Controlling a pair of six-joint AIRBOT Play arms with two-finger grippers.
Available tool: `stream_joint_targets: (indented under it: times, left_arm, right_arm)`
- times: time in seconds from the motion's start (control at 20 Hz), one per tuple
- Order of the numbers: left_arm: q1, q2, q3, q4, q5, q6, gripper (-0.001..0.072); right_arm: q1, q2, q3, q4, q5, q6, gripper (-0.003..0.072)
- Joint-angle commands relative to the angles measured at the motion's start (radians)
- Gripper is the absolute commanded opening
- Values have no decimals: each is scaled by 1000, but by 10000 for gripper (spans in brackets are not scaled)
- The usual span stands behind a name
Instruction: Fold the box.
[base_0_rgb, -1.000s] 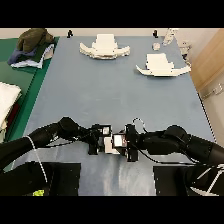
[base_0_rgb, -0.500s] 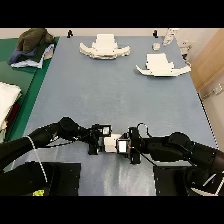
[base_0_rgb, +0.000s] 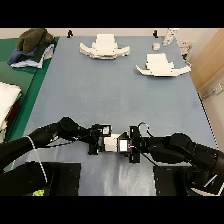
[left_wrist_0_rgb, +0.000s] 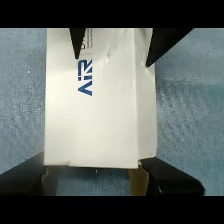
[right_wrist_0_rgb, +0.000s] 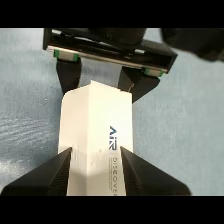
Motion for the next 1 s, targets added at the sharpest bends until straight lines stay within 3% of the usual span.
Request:
stream_joint_targets:
  times: [0.0,0.4,0.95]
  left_arm:
    - [1,1,1,1,0,1,511]
    - [1,1,1,0,0,0,511]
    - [1,1,1,1,0,1,511]
  right_arm:
    - [37,18,14,-151,-13,175,458]
    - [147,9,17,-462,-36,515,457]
    - [149,-8,42,-550,-51,547,444]
